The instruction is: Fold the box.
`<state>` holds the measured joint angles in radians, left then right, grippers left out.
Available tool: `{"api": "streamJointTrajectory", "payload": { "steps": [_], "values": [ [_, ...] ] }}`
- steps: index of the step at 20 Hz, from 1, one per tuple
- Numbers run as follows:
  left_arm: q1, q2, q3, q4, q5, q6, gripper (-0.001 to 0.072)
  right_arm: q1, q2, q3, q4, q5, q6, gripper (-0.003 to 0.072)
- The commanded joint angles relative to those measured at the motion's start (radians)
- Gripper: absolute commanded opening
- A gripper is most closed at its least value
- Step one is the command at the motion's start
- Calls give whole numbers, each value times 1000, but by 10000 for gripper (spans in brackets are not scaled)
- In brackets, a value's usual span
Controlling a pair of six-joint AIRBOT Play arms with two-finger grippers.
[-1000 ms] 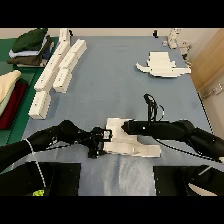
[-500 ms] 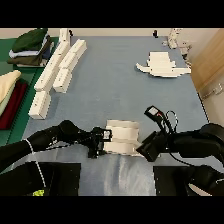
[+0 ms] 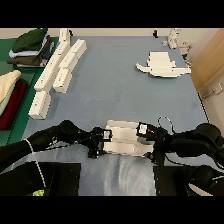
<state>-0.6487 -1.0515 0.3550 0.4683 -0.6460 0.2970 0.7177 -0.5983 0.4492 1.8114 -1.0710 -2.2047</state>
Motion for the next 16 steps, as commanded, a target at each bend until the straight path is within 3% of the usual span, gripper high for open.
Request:
{"api": "streamJointTrajectory", "payload": {
  "steps": [1, 8, 10, 12, 14, 15, 16],
  "values": [
    [0, 0, 0, 0, 0, 0, 414, 1, -63, -13, -5, 73, -137, 670],
    [0, 0, 0, 0, 0, 0, 413, 1, -75, -115, 144, 233, -272, 629],
    [0, 0, 0, 0, 0, 0, 414, 1, -75, -127, 155, 252, -285, 420],
    [0, 0, 0, 0, 0, 0, 413, 1, -74, -127, 161, 251, -291, 297],
    [0, 0, 0, 0, 0, 0, 413, 2, -74, -127, 185, 250, -296, 227],
    [0, 0, 0, 0, 0, 0, 414, 10, -75, -127, 192, 251, -299, 158],
    [0, 0, 0, 0, 0, 0, 413, 21, -76, -127, 191, 254, -299, 157]
  ]
}}
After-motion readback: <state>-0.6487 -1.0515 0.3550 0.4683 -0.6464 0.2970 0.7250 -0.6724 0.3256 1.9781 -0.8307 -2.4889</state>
